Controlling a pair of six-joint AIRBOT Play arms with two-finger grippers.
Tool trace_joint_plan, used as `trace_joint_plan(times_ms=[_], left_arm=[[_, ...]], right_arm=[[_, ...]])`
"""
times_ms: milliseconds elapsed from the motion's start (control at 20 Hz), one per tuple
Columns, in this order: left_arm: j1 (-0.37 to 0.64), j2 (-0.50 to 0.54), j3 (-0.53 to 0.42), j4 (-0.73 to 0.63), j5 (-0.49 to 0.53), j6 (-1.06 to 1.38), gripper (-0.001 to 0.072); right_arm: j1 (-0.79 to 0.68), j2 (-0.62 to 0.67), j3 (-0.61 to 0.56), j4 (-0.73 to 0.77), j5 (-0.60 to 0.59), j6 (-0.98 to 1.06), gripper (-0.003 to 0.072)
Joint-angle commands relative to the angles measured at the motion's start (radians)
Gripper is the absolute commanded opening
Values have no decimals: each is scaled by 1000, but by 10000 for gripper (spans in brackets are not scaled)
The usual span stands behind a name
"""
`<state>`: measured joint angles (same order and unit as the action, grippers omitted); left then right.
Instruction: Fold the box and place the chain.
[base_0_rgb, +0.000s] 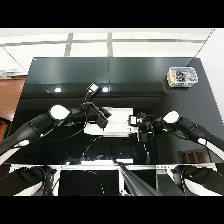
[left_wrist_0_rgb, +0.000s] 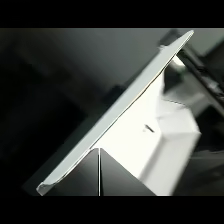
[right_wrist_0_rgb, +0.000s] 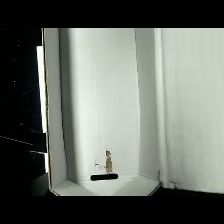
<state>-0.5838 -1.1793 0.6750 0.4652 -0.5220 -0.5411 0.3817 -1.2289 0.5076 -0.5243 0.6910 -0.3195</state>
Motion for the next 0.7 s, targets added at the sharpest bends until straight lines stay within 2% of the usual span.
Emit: trace_joint_plan(times_ms=[0,250,450,550,650], left_arm=[[13,-71,31,40,28,-55,22],[34,-177,34,70,-45,-181,23],[49,-186,34,74,-126,-207,25],[89,-185,37,80,-209,-190,26],[186,-180,57,85,-345,-192,23]], right_arm=[[1,-1,-1,0,0,0,180],[1,-1,-1,0,0,0,179],[1,-1,-1,0,0,0,179],[1,-1,-1,0,0,0,179],[1,-1,-1,0,0,0,179]])
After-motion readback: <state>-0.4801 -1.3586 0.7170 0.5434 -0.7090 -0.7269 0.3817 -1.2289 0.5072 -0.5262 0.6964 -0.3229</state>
